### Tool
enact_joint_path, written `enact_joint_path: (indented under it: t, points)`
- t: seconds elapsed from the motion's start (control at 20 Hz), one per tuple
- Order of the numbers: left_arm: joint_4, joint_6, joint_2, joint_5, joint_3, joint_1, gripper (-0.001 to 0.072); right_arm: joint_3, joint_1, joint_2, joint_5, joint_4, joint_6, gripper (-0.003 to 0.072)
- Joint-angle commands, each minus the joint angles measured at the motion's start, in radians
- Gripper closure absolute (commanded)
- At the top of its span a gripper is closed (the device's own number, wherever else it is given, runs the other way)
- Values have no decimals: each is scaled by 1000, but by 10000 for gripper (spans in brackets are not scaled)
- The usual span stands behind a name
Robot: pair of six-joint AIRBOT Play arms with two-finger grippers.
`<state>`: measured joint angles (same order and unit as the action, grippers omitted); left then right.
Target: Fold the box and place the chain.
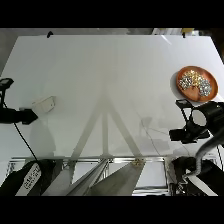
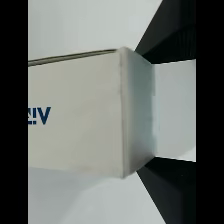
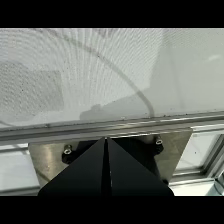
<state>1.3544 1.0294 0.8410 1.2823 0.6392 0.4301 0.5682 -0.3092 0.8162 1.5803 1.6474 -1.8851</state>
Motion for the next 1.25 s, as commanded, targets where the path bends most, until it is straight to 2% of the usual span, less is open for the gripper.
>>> enact_joint_path:
  t: [0.0,0.05,0.15,0.35,0.4,0.8,1.2]
  points:
    - [53,19,-70,118,-118,0,296,0,0,0,2,-1,0,672]
    - [55,19,-101,113,-154,0,269,0,0,0,2,-1,0,672]
    - [77,19,-154,113,-194,0,69,0,0,0,5,-4,0,672]
    - [79,31,-207,122,-203,-2,55,0,0,0,5,-4,0,672]
    - [76,34,-214,126,-203,-4,10,0,0,0,6,-3,0,672]
    - [127,52,-352,166,-203,-124,17,0,0,0,6,-4,0,672]
    - [120,52,-367,96,-203,-201,17,0,0,0,5,-3,0,672]
